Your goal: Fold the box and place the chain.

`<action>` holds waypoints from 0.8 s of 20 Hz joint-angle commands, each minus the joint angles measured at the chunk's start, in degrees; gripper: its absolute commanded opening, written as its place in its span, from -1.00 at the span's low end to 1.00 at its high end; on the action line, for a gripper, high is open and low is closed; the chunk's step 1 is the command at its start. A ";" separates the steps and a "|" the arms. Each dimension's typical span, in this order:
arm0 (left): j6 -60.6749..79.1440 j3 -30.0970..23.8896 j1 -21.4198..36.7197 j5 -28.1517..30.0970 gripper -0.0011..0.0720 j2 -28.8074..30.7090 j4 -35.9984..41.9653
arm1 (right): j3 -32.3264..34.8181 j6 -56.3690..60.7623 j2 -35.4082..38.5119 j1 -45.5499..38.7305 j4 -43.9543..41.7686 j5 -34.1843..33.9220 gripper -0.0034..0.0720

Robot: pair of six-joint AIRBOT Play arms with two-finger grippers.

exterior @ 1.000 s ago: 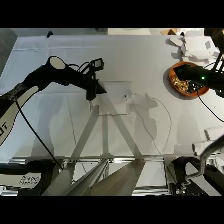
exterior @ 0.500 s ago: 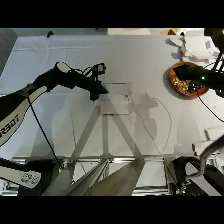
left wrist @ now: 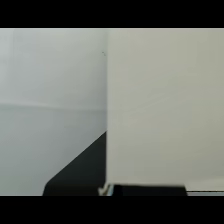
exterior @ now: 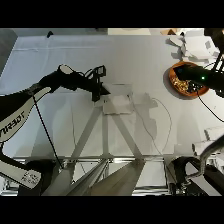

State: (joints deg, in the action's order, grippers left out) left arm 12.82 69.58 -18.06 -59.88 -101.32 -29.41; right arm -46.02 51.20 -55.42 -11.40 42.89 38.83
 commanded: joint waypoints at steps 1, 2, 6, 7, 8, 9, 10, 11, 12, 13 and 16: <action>1.38 -0.04 0.00 -2.32 -0.96 -0.61 -1.86 | -0.07 0.02 0.04 -0.04 -0.02 0.02 0.35; 1.38 -0.04 0.00 -2.47 -0.96 -0.61 -2.97 | -0.07 0.02 0.04 -0.04 -0.02 0.02 0.35; 1.36 -0.04 0.15 -2.47 -0.95 -0.61 -5.16 | -0.07 0.04 0.04 -0.04 -0.02 0.02 0.35; 1.36 -0.04 0.11 -2.47 -0.95 -0.63 -5.16 | -0.07 0.02 0.04 -0.04 -0.02 0.02 0.35; 1.36 -0.04 0.11 -2.49 -0.95 -0.63 -5.16 | -0.07 0.02 0.04 -0.04 -0.02 0.02 0.35; 1.36 -0.04 0.11 -2.49 -0.95 -0.63 -5.16 | -0.07 0.02 0.04 -0.04 -0.02 0.02 0.35; 1.36 -0.04 0.11 -2.47 -0.95 -0.63 -5.16 | -0.07 0.02 0.04 -0.04 -0.02 0.02 0.35; 1.36 -0.04 0.11 -2.47 -0.95 -0.63 -5.16 | -0.07 0.02 0.04 -0.04 -0.02 0.02 0.35; 1.38 -0.04 0.11 -2.43 -0.96 -0.63 -5.03 | -0.07 0.02 0.04 -0.04 -0.02 0.02 0.35; 1.38 -0.04 0.11 -2.27 -0.96 -0.63 -4.57 | -0.07 0.02 0.04 -0.04 -0.02 0.02 0.35; 1.40 -0.04 0.11 -1.14 -0.96 -0.63 -2.95 | -0.07 0.04 0.04 -0.04 -0.02 0.02 0.35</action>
State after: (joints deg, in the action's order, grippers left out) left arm 14.20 69.56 -17.98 -62.00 -101.91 -33.61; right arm -46.02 51.22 -55.42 -11.40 42.87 38.85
